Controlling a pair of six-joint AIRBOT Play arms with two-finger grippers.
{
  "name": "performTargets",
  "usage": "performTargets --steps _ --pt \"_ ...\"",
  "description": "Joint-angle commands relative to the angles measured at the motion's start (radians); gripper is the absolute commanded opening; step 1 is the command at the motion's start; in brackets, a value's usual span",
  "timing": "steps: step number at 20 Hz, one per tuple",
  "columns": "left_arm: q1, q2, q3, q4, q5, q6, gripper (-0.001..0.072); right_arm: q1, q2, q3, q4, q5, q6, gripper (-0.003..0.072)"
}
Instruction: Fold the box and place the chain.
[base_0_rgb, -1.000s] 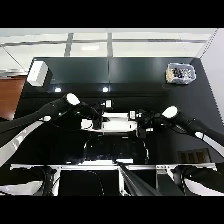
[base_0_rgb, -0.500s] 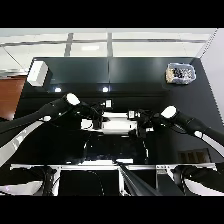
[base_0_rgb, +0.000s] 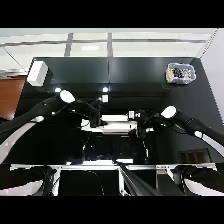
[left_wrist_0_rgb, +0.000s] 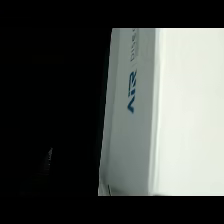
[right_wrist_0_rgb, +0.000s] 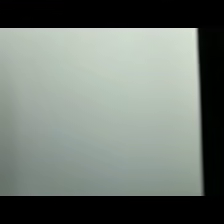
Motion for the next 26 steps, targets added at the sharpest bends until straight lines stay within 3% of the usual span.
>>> performTargets --steps 1,2,3,4,5,6,8,11,13,17,21,26 --pt "0.082 0.121 0.001 0.219 -0.136 -0.336 0.0661 0.000 0.000 0.000 -0.001 0.000 0.001 0.0166" --pt "0.118 0.154 0.001 0.245 -0.226 -0.428 0.0632 0.000 0.000 0.000 -0.001 0.000 0.001 0.0166" --pt "0.153 0.176 0.001 0.237 -0.319 -0.506 0.0462 0.000 0.000 0.000 0.000 0.000 0.002 0.0166" --pt "0.187 0.187 0.001 0.195 -0.418 -0.578 0.0149 0.000 0.000 0.000 0.000 0.000 0.002 0.0166" --pt "0.210 0.185 -0.003 0.117 -0.505 -0.603 0.0023 0.000 0.000 0.000 -0.001 0.001 0.002 0.0166" --pt "0.218 0.181 -0.024 -0.003 -0.563 -0.612 0.0023 0.000 0.000 0.000 0.000 0.000 0.001 0.0166" --pt "0.192 0.180 -0.101 -0.237 -0.508 -0.604 0.0024 0.000 0.000 0.000 -0.001 -0.002 0.001 0.0166" --pt "0.105 0.179 -0.194 -0.422 -0.201 -0.514 0.0024 0.000 0.000 0.000 -0.001 0.000 0.001 0.0166" --pt "0.047 0.167 -0.202 -0.439 0.035 -0.500 0.0024 0.000 0.000 0.000 -0.001 0.000 0.001 0.0166" --pt "0.002 0.151 -0.199 -0.439 0.293 -0.463 0.0023 0.000 0.000 0.000 -0.001 0.000 0.001 0.0166" --pt "0.002 0.110 -0.198 -0.439 0.351 -0.463 0.0024 0.000 0.000 0.000 -0.001 0.000 0.001 0.0166" --pt "0.003 -0.025 -0.124 -0.430 0.262 -0.464 0.0023 0.000 0.000 0.000 -0.001 0.000 0.001 0.0166"
